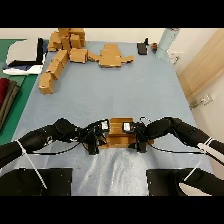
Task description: Fold the box.
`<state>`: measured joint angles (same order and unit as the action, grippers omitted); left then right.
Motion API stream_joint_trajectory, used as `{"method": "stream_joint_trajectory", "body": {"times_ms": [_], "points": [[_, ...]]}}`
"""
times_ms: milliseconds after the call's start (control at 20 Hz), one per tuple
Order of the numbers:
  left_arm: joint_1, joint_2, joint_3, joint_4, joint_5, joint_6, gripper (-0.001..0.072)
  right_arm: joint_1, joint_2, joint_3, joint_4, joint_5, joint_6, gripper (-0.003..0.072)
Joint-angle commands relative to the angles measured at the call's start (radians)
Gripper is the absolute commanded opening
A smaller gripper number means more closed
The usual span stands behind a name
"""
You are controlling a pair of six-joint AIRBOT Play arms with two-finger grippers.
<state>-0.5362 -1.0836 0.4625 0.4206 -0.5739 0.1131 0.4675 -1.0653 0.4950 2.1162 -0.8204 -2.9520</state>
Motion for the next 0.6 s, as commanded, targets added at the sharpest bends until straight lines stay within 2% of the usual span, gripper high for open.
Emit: {"method": "stream_joint_trajectory", "body": {"times_ms": [0,250,550], "points": [[0.0,-0.002,0.0,-0.009,0.001,0.022,0.0166,0.0,0.0,0.0,0.0,0.0,0.0,0.0438],[-0.026,-0.002,0.0,-0.114,0.049,0.112,0.0165,0.0,0.0,0.0,0.0,0.0,0.0,0.0438],[-0.044,-0.058,0.01,-0.122,0.07,0.126,0.0167,0.0,0.0,0.0,0.0,0.0,0.0,0.0438]]}}
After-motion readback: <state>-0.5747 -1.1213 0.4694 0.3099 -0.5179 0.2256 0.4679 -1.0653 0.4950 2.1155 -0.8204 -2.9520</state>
